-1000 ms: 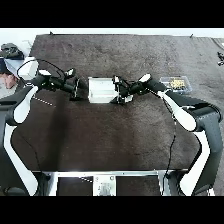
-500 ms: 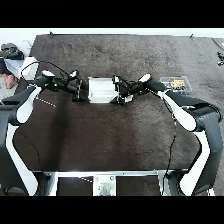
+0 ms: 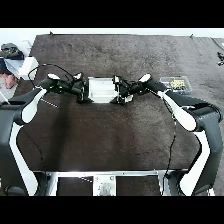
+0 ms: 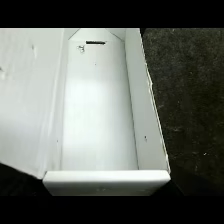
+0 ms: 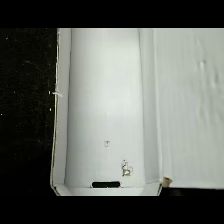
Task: Fold the box and place the chain.
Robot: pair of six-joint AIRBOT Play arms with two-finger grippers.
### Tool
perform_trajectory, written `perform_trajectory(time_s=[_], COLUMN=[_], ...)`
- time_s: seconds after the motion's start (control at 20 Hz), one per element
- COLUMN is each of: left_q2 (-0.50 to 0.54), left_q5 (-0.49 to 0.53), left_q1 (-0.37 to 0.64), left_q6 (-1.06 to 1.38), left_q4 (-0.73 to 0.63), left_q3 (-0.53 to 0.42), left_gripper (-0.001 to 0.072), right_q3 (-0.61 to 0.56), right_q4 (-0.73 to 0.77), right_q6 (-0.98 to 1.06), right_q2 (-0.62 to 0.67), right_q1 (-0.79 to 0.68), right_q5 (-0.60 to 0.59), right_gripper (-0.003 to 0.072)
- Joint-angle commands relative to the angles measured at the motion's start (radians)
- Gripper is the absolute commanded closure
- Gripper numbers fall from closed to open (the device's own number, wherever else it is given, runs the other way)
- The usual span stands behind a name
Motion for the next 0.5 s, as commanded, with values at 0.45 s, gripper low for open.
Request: perform_trajectory(time_s=[0.45], left_q2=[-0.003], left_q5=[0.013], left_q1=[-0.001], left_q6=[0.001], left_q4=[0.007], left_q3=[0.0], left_gripper=[-0.0009], right_q3=[0.001], right_q4=[0.0], right_q6=[0.0], right_q2=[0.0], right_q1=[0.0], right_q5=[0.001], right_gripper=[0.0303])
